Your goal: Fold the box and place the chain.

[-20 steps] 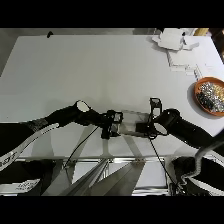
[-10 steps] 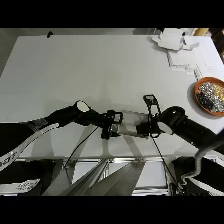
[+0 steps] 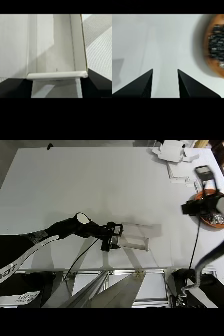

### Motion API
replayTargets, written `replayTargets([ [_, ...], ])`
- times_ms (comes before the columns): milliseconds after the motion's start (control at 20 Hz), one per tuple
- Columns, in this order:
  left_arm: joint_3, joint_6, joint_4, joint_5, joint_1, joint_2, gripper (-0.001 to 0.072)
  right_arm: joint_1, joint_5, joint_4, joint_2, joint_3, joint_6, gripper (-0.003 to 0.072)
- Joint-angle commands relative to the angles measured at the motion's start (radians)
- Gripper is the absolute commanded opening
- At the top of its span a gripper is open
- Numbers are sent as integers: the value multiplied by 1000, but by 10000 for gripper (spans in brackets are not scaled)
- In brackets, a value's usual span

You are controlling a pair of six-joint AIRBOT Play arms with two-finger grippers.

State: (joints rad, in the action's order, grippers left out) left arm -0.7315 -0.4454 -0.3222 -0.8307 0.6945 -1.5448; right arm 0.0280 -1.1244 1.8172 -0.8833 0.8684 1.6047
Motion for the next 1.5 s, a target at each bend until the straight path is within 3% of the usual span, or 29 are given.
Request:
replayTargets([
  [0, 0, 0, 0, 0, -1, 0, 332, -377, 204, -98, -82, 13, -167, 334],
  [250, 0, 0, 0, 0, -1, 0, 333, -605, 289, -146, -295, 13, -175, 334],
  [500, 0, 0, 0, 0, -1, 0, 333, -600, 332, -150, -414, 13, -226, 309],
  [1100, 0, 0, 0, 0, -1, 0, 333, -600, 351, -272, -497, 13, -332, 287],
  [1300, 0, 0, 0, 0, -1, 0, 333, -600, 349, -272, -496, 13, -332, 48],
  [1450, 0, 0, 0, 0, -1, 0, 333, -600, 300, -274, -462, 13, -336, 17],
])
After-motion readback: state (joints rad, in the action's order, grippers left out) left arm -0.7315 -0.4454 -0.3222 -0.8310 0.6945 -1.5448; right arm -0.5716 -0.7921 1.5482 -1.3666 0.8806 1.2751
